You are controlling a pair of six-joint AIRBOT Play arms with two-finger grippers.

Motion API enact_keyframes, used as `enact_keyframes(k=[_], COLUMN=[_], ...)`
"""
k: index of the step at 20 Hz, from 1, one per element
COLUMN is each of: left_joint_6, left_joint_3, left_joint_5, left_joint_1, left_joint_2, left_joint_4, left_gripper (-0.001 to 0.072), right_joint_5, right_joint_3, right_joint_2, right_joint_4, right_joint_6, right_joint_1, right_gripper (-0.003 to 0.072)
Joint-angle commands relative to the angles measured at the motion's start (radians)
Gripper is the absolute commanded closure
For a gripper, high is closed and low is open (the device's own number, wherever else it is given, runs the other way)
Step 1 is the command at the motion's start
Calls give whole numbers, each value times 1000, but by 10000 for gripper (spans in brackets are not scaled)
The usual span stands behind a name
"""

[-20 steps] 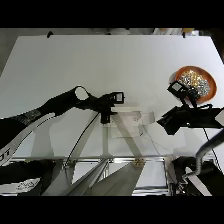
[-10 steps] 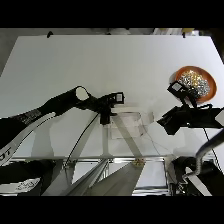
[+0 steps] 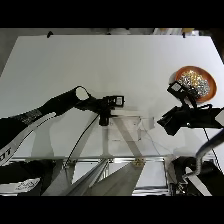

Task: Fold the box and place the chain.

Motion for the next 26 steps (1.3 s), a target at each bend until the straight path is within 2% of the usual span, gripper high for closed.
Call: enact_keyframes(k=[1,9,13,22,24,26], left_joint_6=[23,21,21,20,17,17], left_joint_3=[0,0,0,0,0,0], left_joint_5=[0,2,20,22,21,23], left_joint_1=[0,0,0,0,0,0], left_joint_2=[0,0,-19,-25,-25,-25], left_joint_4=[-18,-24,-72,-59,-60,-60], left_gripper=[705,703,704,699,699,699], right_joint_5=[2,2,2,1,2,1], right_joint_3=[1,1,1,1,1,-3], right_joint_2=[-1,-1,-1,-1,-1,-2], right_joint_4=[0,1,1,1,8,8], right_joint_6=[-1,-3,-3,-10,-64,-127], right_joint_1=[1,1,1,1,11,53], right_gripper=[327,327,327,335,515,536])
